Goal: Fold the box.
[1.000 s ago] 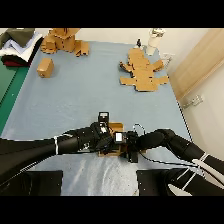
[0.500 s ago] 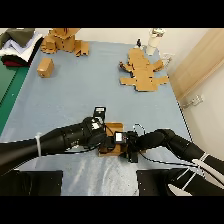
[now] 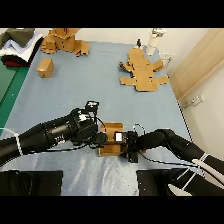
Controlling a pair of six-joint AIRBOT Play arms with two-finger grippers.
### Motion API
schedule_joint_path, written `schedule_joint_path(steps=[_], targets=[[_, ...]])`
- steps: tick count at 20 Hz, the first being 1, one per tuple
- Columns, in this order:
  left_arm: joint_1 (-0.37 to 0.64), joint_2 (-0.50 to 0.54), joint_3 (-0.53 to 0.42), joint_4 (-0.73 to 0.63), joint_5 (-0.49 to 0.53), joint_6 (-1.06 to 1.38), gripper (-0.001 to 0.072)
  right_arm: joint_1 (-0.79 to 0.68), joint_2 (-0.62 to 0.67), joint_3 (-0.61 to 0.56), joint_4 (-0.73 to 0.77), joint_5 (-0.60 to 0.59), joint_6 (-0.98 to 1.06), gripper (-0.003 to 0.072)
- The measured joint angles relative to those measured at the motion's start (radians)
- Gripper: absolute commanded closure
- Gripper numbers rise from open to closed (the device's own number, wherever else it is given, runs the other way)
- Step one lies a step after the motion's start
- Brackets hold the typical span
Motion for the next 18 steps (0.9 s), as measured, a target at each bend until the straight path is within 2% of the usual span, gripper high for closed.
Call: schedule_joint_path(steps=[4, 5, 6, 7, 8, 9, 10, 14, 18], targets=[[0.001, -0.003, -0.001, -0.004, -0.003, 0.014, 0.0074, 0.000, 0.000, 0.000, 0.000, 0.000, 0.000, 0.0238], [0.001, -0.003, -0.001, -0.001, -0.004, 0.022, 0.0229, 0.000, 0.000, 0.000, 0.000, 0.000, 0.000, 0.0238], [0.001, -0.001, -0.001, 0.005, -0.005, 0.033, 0.0352, 0.000, 0.000, 0.000, 0.000, 0.000, 0.000, 0.0238], [0.001, 0.006, -0.001, 0.010, -0.005, 0.052, 0.0360, 0.000, 0.000, 0.000, 0.000, 0.000, 0.000, 0.0238], [0.001, 0.018, -0.001, 0.016, -0.010, 0.079, 0.0437, 0.000, 0.000, 0.000, 0.000, 0.000, 0.000, 0.0238], [0.001, 0.033, -0.001, 0.018, -0.025, 0.109, 0.0644, 0.000, 0.000, 0.000, 0.000, 0.000, 0.000, 0.0238], [0.004, 0.053, -0.001, 0.022, -0.047, 0.151, 0.0695, 0.000, 0.000, 0.000, 0.000, 0.000, 0.000, 0.0238], [0.034, 0.156, -0.045, -0.008, -0.123, 0.376, 0.0695, 0.000, 0.000, 0.000, 0.000, 0.000, 0.000, 0.0238], [0.126, 0.252, -0.155, -0.215, -0.106, 0.780, 0.0695, 0.000, 0.000, 0.000, 0.000, 0.000, 0.000, 0.0238]])
